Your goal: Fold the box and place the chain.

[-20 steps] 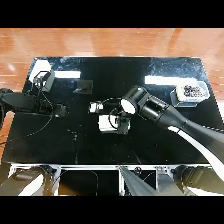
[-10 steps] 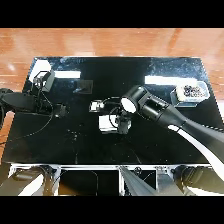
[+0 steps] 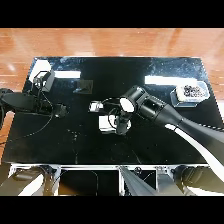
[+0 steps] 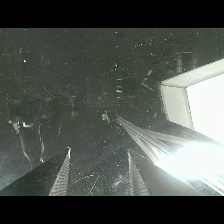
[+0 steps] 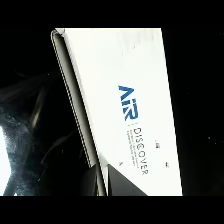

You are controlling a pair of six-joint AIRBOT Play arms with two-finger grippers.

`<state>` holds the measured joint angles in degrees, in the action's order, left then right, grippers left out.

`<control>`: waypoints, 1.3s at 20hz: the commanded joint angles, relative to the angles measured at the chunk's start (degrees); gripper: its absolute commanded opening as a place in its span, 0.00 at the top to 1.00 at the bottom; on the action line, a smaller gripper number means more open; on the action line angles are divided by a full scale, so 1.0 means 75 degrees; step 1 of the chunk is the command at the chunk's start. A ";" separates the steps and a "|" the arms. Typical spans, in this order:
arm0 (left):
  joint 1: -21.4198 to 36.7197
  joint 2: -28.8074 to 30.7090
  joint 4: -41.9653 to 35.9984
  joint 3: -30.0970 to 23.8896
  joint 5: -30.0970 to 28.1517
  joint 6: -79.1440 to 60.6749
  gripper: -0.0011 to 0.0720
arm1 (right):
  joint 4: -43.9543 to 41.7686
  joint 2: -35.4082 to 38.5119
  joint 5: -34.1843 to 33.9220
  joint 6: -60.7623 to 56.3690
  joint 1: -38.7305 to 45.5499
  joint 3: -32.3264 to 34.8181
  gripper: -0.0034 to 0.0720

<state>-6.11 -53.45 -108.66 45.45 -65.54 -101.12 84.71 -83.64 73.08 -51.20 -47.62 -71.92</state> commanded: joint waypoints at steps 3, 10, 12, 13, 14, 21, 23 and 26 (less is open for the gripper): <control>0.0003 -0.0003 -0.0003 0.0000 -0.0006 0.0000 0.35 | -0.0122 -0.0268 0.0003 -0.0006 0.0017 -0.0003 0.84; 0.0003 -0.0003 0.0000 0.0000 -0.0003 -0.0003 0.35 | -0.0122 -0.0367 -0.0114 -0.0006 0.0096 -0.0003 0.84; 0.0003 -0.0003 0.0000 0.0000 -0.0009 -0.0003 0.35 | -0.0117 -0.0364 -0.0119 -0.0006 0.0111 -0.0006 0.84; 0.0003 -0.0003 -0.0003 0.0000 -0.0006 -0.0003 0.35 | -0.0117 -0.0358 -0.0105 -0.0009 0.0111 -0.0009 0.84; 0.0003 -0.0003 -0.0003 0.0000 -0.0006 -0.0003 0.35 | -0.0117 -0.0341 -0.0087 -0.0015 0.0111 -0.0012 0.84; 0.0003 -0.0003 -0.0003 0.0000 -0.0009 -0.0003 0.35 | -0.0087 -0.0321 0.0119 -0.0178 0.0111 -0.0376 0.84; 0.0003 -0.0003 -0.0009 0.0000 -0.0009 -0.0003 0.35 | -0.0020 -0.0271 0.0172 -0.0192 0.0114 -0.0501 0.84; -0.0143 -0.0003 -0.0358 0.0000 0.0117 -0.0420 0.35 | -0.0312 -0.0012 0.0096 -0.0708 0.0425 -0.0615 0.84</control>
<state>-6.46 -53.45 -109.38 45.45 -65.43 -101.73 83.90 -84.99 74.06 -53.63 -45.93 -75.68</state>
